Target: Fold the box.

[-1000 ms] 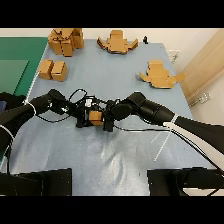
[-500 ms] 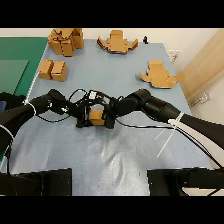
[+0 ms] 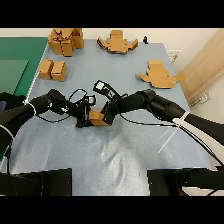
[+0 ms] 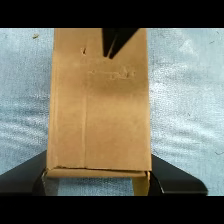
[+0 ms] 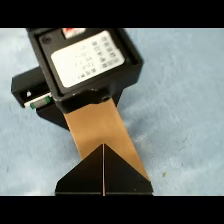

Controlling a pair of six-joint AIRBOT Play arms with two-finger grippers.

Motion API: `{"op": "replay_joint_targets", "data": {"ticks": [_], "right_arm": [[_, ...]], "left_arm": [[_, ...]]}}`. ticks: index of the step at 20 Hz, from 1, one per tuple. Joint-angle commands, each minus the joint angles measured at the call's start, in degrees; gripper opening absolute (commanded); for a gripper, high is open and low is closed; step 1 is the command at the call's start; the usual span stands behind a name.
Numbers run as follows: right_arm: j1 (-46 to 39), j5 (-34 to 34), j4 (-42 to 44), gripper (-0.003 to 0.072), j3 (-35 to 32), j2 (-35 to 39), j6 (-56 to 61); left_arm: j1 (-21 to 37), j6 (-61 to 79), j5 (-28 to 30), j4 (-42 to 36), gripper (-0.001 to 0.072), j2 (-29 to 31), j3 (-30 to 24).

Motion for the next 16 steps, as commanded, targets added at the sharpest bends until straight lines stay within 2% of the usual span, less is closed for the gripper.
{"op": "replay_joint_targets", "data": {"ticks": [1, 3, 4, 6, 8, 12, 16], "right_arm": [[0.24, 12.81, 5.20, 0.0009, -5.51, 3.91, -0.02], [-0.11, 22.84, 6.78, 0.0008, -12.39, 9.55, 1.09], [-0.76, 23.02, 7.08, 0.0008, -15.54, 11.89, 1.73], [-1.25, 16.28, 7.10, 0.0008, -18.10, 12.94, 1.42], [-0.09, 12.09, 7.82, 0.0008, -17.70, 11.74, -1.66], [3.37, 12.72, 8.85, 0.0008, -15.30, 8.39, -5.03], [3.41, 12.70, 9.03, 0.0008, -11.45, 4.37, -5.20]], "left_arm": [[0.04, 0.04, 0.09, 0.00, 0.0175, 0.02, 0.00], [0.04, 0.04, 0.04, 0.00, 0.0176, 0.02, 0.00], [0.04, 0.04, 0.04, 0.00, 0.0175, 0.02, 0.00], [0.04, 0.04, 0.13, 0.02, 0.0175, 0.02, 0.00], [0.04, 0.04, 0.15, 0.00, 0.0176, 0.02, 0.00], [0.04, 0.07, 0.15, 0.02, 0.0176, 0.02, 0.00], [0.04, 0.07, 0.13, 0.02, 0.0176, 0.02, 0.00]]}}
